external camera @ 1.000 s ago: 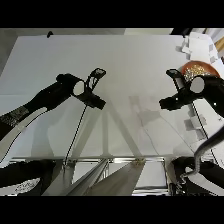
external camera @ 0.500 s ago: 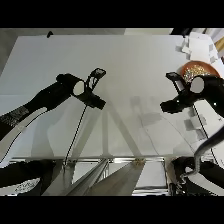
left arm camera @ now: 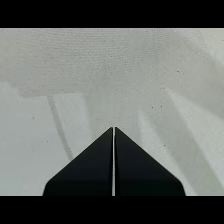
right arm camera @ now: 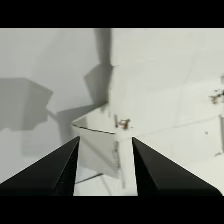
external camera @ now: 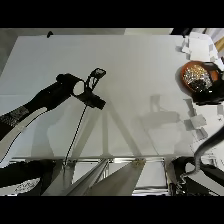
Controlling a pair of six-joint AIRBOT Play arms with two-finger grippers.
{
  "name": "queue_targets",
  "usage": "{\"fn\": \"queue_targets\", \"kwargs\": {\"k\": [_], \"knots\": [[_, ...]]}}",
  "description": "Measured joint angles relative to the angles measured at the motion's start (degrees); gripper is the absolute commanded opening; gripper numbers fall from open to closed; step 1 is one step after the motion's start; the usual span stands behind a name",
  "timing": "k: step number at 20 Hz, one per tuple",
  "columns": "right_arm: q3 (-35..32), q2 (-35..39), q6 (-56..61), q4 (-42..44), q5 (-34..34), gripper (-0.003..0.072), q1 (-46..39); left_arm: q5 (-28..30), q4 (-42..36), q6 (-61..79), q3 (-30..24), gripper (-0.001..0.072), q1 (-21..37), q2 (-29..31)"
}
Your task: Fold the box and place the chain.
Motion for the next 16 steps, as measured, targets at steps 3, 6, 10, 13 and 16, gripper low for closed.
{"fn": "queue_targets", "kwargs": {"k": [3,6,10,13,16], "knots": [[0.7,-0.6,-2.0,-3.4,-3.5,0.0440,-7.9,0.0,0.0,0.0,0.0,0.0011,0.0,0.0],[1.0,-2.6,-3.7,-8.2,-5.9,0.0478,-13.9,0.0,0.0,0.0,0.0,0.0011,0.0,0.0],[1.1,-6.3,-5.6,-13.9,-7.8,0.0477,-18.9,0.0,0.0,0.0,0.0,0.0011,0.0,0.0],[1.1,-9.3,-6.0,-17.4,-9.6,0.0477,-20.7,0.0,0.0,0.0,0.0,0.0011,0.0,0.0],[1.1,-11.9,-5.8,-19.3,-12.2,0.0474,-21.4,0.0,0.0,0.0,0.0,0.0011,0.0,0.0]]}}
